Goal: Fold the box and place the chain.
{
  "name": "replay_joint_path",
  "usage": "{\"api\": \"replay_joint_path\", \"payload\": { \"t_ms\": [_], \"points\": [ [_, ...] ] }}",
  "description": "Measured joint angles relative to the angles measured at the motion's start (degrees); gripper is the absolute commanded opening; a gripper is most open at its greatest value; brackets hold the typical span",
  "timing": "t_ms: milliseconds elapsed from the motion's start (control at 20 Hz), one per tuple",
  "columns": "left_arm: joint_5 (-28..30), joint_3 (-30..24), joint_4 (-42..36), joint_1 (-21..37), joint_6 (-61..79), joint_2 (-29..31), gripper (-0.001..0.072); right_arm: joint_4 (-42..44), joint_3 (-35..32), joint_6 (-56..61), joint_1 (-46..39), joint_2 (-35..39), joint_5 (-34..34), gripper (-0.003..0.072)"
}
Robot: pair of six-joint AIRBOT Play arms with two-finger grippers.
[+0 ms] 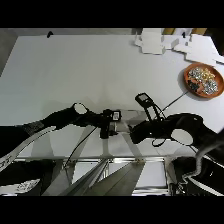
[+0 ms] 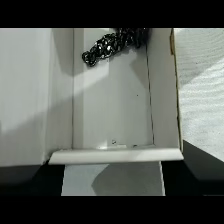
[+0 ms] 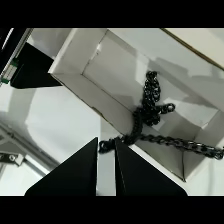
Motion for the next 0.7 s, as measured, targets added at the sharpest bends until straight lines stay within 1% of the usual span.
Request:
{"api": "replay_joint_path", "payload": {
  "t_ms": [50,100,250,300,350,450,500,600,700],
  "points": [
    [0.0,0.0,0.0,0.0,0.0,0.0,0.0273,0.09,0.31,-0.07,-0.15,-0.52,-0.33,0.0202],
    [0.0,0.0,0.0,0.0,0.0,0.0,0.0273,0.11,1.03,-0.2,-0.63,-0.87,-0.37,0.0237],
    [0.0,0.0,0.0,0.0,0.0,0.0,0.0273,-0.13,5.75,-1.57,-4.2,-1.46,3.02,0.0234],
    [0.0,0.0,0.0,0.0,0.0,0.0,0.0273,-0.55,7.8,-2.23,-5.73,-1.57,4.83,0.0227],
    [0.0,0.0,0.0,0.0,0.0,0.0,0.0273,-1.38,10.12,-2.95,-7.5,-1.62,6.75,0.0183],
    [0.0,0.0,0.0,0.0,0.0,0.0,0.0273,-3.98,14.16,-3.89,-11.1,-1.7,9.79,0.017],
    [0.0,0.0,0.0,0.0,0.0,0.0,0.0273,-5.7,15.58,-4.2,-13.16,-1.75,10.88,0.0144],
    [0.0,0.0,0.0,0.0,0.0,0.0,0.0273,-9.11,17.25,-4.59,-17.42,-2.27,12.7,0.0095],
    [0.0,0.0,0.0,0.0,0.0,0.0,0.0273,-11.93,17.4,-4.74,-21.55,-3.04,13.97,0.0095]
  ]
}}
